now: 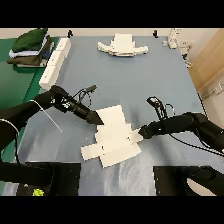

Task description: Fold the box.

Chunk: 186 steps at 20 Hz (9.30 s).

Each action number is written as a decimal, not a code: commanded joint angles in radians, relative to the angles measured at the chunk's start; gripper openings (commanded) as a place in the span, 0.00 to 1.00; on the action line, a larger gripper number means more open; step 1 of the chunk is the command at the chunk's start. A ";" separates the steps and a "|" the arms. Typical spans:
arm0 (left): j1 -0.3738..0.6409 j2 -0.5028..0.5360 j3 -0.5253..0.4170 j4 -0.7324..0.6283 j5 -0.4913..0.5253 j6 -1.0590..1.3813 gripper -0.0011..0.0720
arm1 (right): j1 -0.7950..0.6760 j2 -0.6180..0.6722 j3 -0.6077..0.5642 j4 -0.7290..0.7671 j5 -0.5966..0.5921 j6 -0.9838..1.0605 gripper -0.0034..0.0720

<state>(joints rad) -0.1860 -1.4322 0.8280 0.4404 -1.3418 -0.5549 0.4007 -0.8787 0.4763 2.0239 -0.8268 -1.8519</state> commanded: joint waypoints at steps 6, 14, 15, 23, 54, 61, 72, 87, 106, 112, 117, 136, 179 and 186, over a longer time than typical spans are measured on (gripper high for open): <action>-0.040 0.140 0.018 -0.107 0.190 0.420 0.03 | -0.023 0.001 0.163 -0.965 -0.087 0.904 0.50; -0.234 0.204 0.017 0.034 0.296 0.624 0.03 | -0.059 0.000 0.249 -0.954 -0.099 1.059 0.49; -0.256 0.204 0.017 0.051 0.315 0.637 0.03 | -0.059 -0.001 0.249 -0.940 -0.098 1.059 0.49; -0.280 0.157 -0.022 0.119 0.393 0.632 0.03 | -0.058 -0.001 0.249 -0.871 -0.098 1.059 0.49; -0.281 0.158 -0.038 0.121 0.364 0.438 0.03 | 0.336 0.092 0.168 -0.262 -0.301 0.372 0.04; -0.281 0.158 -0.038 0.121 0.364 0.438 0.03 | 0.688 0.099 0.020 -0.489 -0.156 0.277 0.85; -0.281 0.158 -0.038 0.121 0.363 0.438 0.03 | 0.688 -0.019 0.050 -0.682 -0.046 0.349 0.85; -0.281 0.158 -0.038 0.121 0.364 0.438 0.03 | 0.688 -0.017 0.134 -0.813 -0.129 0.578 0.94; -0.281 0.158 -0.038 0.121 0.364 0.438 0.03 | 0.105 -0.001 0.053 0.045 -0.027 -0.864 1.00; -0.281 0.158 -0.038 0.121 0.364 0.438 0.03 | 0.055 -0.065 0.033 0.110 0.010 -0.976 1.00; -0.281 0.158 -0.038 0.121 0.364 0.438 0.03 | 0.055 -0.062 0.035 0.104 -0.019 -0.948 1.00; -0.281 0.158 -0.038 0.121 0.364 0.438 0.03 | 0.053 -0.151 0.025 0.164 -0.045 -1.099 0.98; -0.281 0.158 -0.038 0.121 0.363 0.438 0.03 | 0.055 -0.180 0.012 0.149 -0.001 -1.099 0.72; -0.282 0.158 -0.038 0.112 0.364 0.438 0.03 | 0.055 -0.180 0.012 0.149 -0.001 -1.099 0.72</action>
<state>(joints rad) -0.4679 -1.2751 0.7895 0.5598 -0.9783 -0.1165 0.4549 -1.0595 0.4873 2.1723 -0.8272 -2.9513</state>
